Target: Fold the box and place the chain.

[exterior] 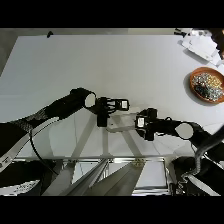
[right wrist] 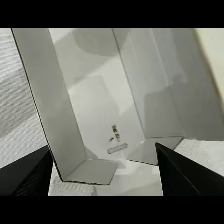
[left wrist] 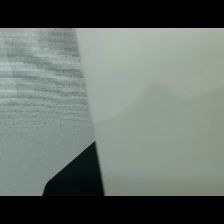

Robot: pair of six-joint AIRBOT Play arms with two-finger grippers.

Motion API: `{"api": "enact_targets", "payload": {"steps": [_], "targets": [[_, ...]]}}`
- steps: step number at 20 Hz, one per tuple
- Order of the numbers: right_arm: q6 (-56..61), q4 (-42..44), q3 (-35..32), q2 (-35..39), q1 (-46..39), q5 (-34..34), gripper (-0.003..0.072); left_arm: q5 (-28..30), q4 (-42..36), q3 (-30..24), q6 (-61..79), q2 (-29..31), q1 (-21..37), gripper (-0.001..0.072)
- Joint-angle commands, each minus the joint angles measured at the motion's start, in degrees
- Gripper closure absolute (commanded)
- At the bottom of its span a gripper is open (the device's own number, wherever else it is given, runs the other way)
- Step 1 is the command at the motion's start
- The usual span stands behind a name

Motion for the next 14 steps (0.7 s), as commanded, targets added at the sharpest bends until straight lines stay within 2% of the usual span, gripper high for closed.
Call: {"api": "enact_targets", "payload": {"steps": [1,7,14], "targets": [[-7.1,4.3,0.0,0.0,-3.7,1.6,-0.0019,0.0,0.0,0.0,0.0,0.0,0.0,0.0697],[-12.5,5.4,0.0,-0.1,-6.4,1.7,-0.0019,0.0,0.0,0.0,0.0,0.0,0.0,0.0697],[-25.9,16.4,0.2,-0.6,-11.0,5.3,-0.0019,0.0,0.0,0.0,0.0,0.0,0.0,0.0697]]}}
